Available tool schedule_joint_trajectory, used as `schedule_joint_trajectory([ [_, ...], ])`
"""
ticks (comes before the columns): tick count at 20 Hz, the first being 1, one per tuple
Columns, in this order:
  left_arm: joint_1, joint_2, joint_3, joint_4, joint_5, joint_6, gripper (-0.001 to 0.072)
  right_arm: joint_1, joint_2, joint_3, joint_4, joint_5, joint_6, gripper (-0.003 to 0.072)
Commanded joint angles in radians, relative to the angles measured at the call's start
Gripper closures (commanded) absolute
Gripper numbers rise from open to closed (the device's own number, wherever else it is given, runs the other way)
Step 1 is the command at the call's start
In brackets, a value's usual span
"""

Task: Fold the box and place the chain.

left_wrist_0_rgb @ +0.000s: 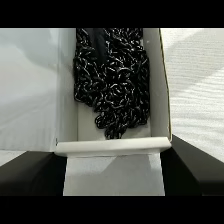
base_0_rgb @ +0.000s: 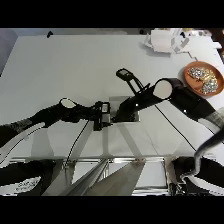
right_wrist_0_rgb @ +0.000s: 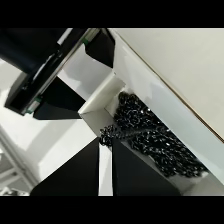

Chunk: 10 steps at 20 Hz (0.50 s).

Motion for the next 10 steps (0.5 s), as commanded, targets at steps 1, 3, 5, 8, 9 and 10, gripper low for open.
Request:
schedule_joint_trajectory([
  [1,0.000,0.001,0.000,0.000,0.000,0.000,0.0597,0.035,-0.045,0.005,-0.014,0.000,0.012,0.0502],
  [3,0.000,0.001,0.000,0.000,-0.001,0.001,0.0597,0.023,-0.032,0.034,-0.018,0.076,0.008,0.0442],
  [5,0.000,0.001,0.000,0.000,0.000,0.000,0.0597,-0.006,-0.011,0.088,-0.031,0.144,-0.017,0.0501],
  [8,0.000,0.001,0.000,0.000,0.000,0.000,0.0597,-0.079,-0.005,0.189,-0.043,0.159,-0.108,0.0668],
  [9,0.000,0.001,0.000,0.000,0.000,0.000,0.0597,-0.107,-0.006,0.203,-0.047,0.119,-0.136,0.0668],
  [10,0.000,0.001,0.000,0.000,0.000,0.000,0.0597,-0.138,-0.007,0.204,-0.048,0.059,-0.164,0.0668],
])
